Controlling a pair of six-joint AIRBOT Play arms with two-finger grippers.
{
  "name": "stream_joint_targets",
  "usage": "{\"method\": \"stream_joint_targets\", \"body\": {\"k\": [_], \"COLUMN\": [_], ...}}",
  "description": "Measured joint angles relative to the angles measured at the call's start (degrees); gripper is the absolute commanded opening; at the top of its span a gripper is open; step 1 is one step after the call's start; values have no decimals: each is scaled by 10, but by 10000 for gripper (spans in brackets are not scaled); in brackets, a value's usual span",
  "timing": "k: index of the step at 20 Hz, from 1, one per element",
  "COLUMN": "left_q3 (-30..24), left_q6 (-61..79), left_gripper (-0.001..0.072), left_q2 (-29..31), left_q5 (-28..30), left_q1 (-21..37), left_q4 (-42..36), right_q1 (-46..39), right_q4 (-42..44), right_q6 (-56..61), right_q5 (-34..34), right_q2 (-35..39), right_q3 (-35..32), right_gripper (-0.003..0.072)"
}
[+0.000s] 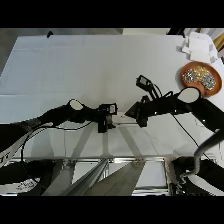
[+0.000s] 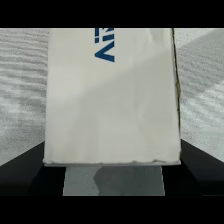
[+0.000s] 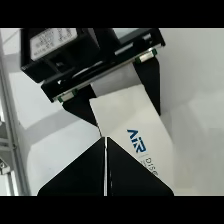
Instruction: Fold the box and place the chain.
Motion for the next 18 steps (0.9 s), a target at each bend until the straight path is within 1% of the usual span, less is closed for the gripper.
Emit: {"method": "stream_joint_targets", "body": {"k": [3, 12, 18], "left_q3": [0, 0, 0], "left_q6": [0, 0, 0], "left_gripper": [333, 333, 333], "left_q2": [0, 0, 0], "left_q5": [0, 0, 0], "left_q1": [0, 0, 0], "left_q4": [0, 0, 0], "right_q1": [5, 8, 8], "right_q4": [9, 14, 15], "right_q6": [-12, -36, -41], "right_q5": [-28, -66, -75], "right_q2": [-12, -20, -20], "right_q3": [-16, -49, -59], "right_gripper": [8, 8, 7]}}
